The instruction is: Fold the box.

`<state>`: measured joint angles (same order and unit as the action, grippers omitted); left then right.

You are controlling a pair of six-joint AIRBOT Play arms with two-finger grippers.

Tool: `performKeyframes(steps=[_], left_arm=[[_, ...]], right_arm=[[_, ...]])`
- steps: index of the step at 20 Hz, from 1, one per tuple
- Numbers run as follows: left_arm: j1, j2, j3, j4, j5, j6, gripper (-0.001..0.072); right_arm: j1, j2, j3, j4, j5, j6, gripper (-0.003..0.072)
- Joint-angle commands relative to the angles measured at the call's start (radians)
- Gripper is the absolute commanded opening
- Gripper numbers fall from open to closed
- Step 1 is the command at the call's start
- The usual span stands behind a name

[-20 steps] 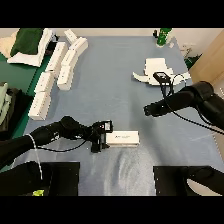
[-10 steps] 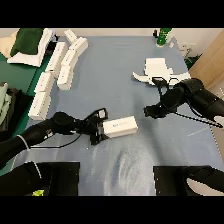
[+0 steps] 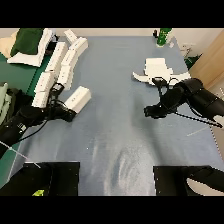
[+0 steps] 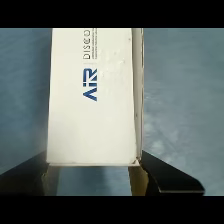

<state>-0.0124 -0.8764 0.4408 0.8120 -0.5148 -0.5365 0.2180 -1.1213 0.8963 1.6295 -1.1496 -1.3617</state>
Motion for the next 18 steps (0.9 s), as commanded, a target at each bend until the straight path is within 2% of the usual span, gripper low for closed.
performKeyframes(steps=[1,7,11,18], left_arm=[[0.148,0.002,0.001,0.063,0.095,-0.125,0.0479],[0.169,-0.083,0.003,0.064,0.109,-0.192,0.0479],[0.17,-0.138,0.022,0.061,0.177,-0.194,0.0479],[0.129,-0.323,0.182,0.059,0.184,-0.194,0.048]], right_arm=[[0.0,0.0,0.001,0.001,0.0,0.0,0.0016],[0.0,0.0,0.001,0.001,0.0,0.0,0.0016],[0.0,0.0,0.001,0.001,0.0,0.0,0.0016],[0.0,0.0,0.001,0.001,0.0,0.0,0.0016]])
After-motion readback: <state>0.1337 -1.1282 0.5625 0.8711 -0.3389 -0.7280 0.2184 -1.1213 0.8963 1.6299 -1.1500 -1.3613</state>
